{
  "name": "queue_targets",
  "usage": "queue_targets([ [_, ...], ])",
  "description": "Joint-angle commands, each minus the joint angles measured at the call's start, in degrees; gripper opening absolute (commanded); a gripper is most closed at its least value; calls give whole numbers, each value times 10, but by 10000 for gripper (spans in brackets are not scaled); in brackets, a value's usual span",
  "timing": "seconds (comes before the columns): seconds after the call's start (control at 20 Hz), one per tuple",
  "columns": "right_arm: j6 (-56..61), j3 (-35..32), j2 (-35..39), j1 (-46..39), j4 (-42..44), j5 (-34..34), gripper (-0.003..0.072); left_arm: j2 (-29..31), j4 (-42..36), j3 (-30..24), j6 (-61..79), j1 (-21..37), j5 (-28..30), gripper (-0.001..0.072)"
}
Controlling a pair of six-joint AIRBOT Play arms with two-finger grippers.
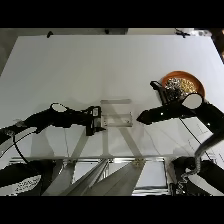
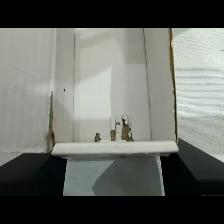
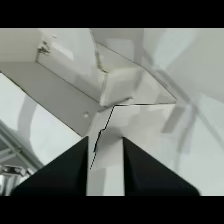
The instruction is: Fold the box and place the chain.
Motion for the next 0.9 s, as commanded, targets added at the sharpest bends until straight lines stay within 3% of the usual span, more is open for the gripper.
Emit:
queue_targets([
  [0.0, 25, 6, 7, -44, -55, 51, 102, 0, 0, 0, 0, 0, 0, 150],
  [0.15, 24, 6, 7, -114, -50, 68, 68, 0, 0, 0, 0, 0, 0, 150],
  [0.2, 24, 5, 7, -133, -54, 70, 16, 0, 0, 0, 0, 0, 0, 150],
  [0.35, 24, -12, -4, -169, -67, 61, 8, 0, 0, 0, 0, 0, 0, 150],
  [0.85, -60, -38, -131, -99, 48, 10, 8, 0, 0, 0, 0, 0, 0, 150],
])
